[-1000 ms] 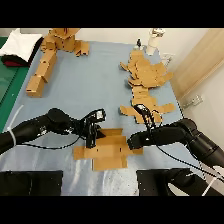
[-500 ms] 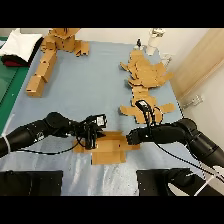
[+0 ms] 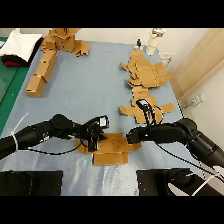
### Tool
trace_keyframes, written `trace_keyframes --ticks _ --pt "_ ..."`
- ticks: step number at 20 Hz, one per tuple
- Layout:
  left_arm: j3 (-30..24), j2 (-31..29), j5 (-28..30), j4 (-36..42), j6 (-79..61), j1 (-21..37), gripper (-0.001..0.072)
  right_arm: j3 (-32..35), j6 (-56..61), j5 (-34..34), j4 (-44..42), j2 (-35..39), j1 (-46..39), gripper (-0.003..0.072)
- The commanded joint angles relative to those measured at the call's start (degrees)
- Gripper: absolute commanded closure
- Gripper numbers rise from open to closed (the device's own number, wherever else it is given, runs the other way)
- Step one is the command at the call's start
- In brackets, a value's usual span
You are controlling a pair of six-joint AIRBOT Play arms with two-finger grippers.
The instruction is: Fold the box.
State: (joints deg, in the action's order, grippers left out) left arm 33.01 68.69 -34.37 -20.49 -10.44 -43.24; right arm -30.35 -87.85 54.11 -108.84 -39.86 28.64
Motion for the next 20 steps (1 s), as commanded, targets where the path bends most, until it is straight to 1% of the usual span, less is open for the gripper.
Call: trace_keyframes --ticks 1,4,6,9,14,20 --pt "0.02 -0.44 -2.32 -0.63 3.41 0.02 0.0697 0.0 0.04 -0.04 0.07 0.35 0.02 0.0685" --pt "0.02 -2.58 -2.32 -1.49 4.7 0.13 0.0696 0.0 0.04 -0.04 0.22 0.79 0.04 0.0685" --pt "0.02 -2.64 -1.11 -1.62 5.2 0.15 0.0697 0.0 0.04 -0.04 0.22 0.92 0.04 0.0685" --pt "0.15 -2.86 -0.98 -1.6 5.84 0.13 0.0697 0.0 0.04 0.2 0.22 1.01 0.04 0.0685" --pt "0.13 -5.4 0.35 -1.42 7.1 0.15 0.0697 0.0 0.04 0.35 0.22 1.01 0.04 0.0685" --pt "0.13 -3.93 -0.57 -0.57 8.17 0.11 0.0696 0.0 0.04 0.37 0.22 1.01 0.04 0.0685"
